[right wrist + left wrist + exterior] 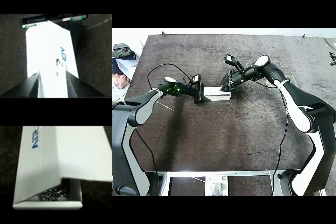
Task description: Fold the box and place the chain.
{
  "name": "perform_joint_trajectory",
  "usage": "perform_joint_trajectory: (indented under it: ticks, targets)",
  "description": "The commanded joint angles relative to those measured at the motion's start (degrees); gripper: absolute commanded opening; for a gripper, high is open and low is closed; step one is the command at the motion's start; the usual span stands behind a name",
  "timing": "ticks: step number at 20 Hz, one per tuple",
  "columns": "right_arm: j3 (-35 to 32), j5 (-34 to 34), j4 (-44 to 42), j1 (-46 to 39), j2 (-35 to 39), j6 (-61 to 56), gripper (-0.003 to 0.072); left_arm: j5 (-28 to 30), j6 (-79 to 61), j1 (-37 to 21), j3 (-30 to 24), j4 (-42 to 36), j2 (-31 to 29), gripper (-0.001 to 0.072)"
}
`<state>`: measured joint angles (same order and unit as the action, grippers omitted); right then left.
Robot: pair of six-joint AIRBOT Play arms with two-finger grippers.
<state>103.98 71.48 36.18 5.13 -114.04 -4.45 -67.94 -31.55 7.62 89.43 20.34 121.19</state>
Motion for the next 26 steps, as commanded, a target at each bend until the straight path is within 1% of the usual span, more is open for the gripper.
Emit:
perform_joint_trajectory:
  ticks: [1,5,8,9,10,13,14,15,20,26]
  targets:
    - [0.0,-3.3,3.3,0.9,-0.3,0.4,0.0373,0.0,0.0,0.0,0.0,0.0,0.0,0.0276]
    - [0.0,-8.2,3.9,1.4,0.2,1.3,0.0372,0.0,0.0,0.0,0.0,0.0,0.0,0.0276]
    - [0.0,-7.2,3.4,1.5,1.7,1.5,0.037,0.0,0.0,0.0,0.0,0.0,0.0,0.0276]
    - [0.0,-7.2,4.0,1.6,1.8,1.5,0.0271,0.0,0.0,0.0,0.0,0.0,0.0,0.0276]
    - [0.0,-7.3,5.4,1.7,1.7,1.5,0.0274,0.0,0.0,0.0,0.0,0.0,0.0,0.0276]
    - [0.0,-7.2,6.0,2.1,1.8,1.2,0.0273,0.0,0.0,0.0,0.0,0.0,0.0,0.0276]
    - [0.0,-7.2,6.1,2.3,1.8,1.2,0.0239,0.0,0.0,0.0,0.0,0.0,0.0,0.0276]
    - [0.0,-7.0,6.1,2.6,1.8,1.2,0.0162,0.0,0.0,0.0,0.0,0.0,0.0,0.0276]
    - [0.0,-5.8,6.5,3.1,1.7,1.2,0.0162,0.0,0.0,0.0,0.0,0.0,0.0,0.0276]
    - [-0.1,-6.0,10.6,3.3,1.7,-1.4,0.0161,0.0,0.0,0.0,0.0,0.0,0.0,0.0276]
